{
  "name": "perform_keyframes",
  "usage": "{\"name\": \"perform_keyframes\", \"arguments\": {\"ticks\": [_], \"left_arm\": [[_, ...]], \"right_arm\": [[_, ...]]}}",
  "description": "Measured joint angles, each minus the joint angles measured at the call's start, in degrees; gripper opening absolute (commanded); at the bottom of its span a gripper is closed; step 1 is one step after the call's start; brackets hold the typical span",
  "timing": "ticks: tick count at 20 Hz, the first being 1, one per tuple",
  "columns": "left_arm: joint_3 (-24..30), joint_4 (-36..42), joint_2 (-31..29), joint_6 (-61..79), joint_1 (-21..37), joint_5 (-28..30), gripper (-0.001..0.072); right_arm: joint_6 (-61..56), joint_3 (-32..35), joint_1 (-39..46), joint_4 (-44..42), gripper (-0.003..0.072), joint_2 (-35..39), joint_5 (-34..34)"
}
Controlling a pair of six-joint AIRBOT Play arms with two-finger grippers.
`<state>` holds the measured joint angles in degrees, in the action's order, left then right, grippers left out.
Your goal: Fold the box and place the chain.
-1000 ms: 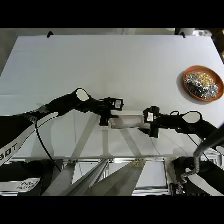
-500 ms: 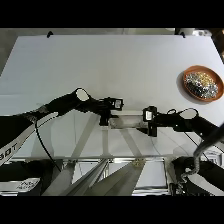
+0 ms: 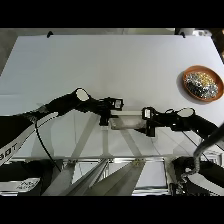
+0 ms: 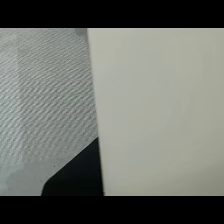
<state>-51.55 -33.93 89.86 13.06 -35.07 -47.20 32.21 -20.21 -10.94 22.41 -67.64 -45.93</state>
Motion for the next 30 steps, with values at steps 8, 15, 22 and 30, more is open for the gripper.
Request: {"name": "perform_keyframes", "arguments": {"ticks": [8,15,22,30], "left_arm": [[0.0,0.0,0.0,0.0,0.0,0.0,0.0012],[0.0,0.0,0.0,0.0,0.0,0.0,0.0012],[0.0,0.0,0.0,0.0,0.0,0.0,0.0012],[0.0,0.0,0.0,0.0,0.0,0.0,0.0012]], "right_arm": [[0.0,0.0,0.0,0.0,0.0527,-0.9,-0.4],[-0.2,0.0,0.0,-0.1,0.0468,-0.9,-0.4],[-0.2,0.0,0.0,0.1,0.0469,-0.9,0.2],[-0.2,0.0,0.0,0.2,0.047,-0.9,0.2]]}}
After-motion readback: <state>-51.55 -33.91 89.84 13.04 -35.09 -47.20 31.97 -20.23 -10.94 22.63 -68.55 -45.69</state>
